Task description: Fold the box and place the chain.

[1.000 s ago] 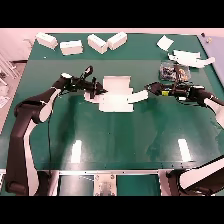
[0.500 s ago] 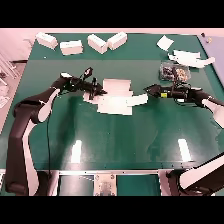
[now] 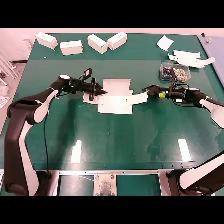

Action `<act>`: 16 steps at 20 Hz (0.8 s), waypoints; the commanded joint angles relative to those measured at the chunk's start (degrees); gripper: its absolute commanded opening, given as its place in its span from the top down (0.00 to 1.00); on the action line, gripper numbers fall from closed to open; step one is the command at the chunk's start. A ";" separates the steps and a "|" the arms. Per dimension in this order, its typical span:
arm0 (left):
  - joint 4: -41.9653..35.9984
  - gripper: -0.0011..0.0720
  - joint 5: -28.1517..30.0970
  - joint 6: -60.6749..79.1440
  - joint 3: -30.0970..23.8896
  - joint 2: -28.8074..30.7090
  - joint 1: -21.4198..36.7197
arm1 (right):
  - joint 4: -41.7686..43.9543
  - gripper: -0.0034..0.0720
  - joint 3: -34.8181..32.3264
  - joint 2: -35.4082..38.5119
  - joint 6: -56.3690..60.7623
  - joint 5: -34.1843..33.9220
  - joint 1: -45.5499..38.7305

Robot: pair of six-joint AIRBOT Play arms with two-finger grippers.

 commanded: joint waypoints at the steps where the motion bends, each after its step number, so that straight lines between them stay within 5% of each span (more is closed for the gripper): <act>1: -0.15 0.97 1.53 1.77 -0.96 0.55 0.00 | 0.11 0.43 0.02 -0.04 0.00 0.02 0.26; 16: 2.82 0.96 2.95 1.79 -0.94 0.50 0.11 | 0.59 0.43 1.11 1.14 -2.99 0.17 0.02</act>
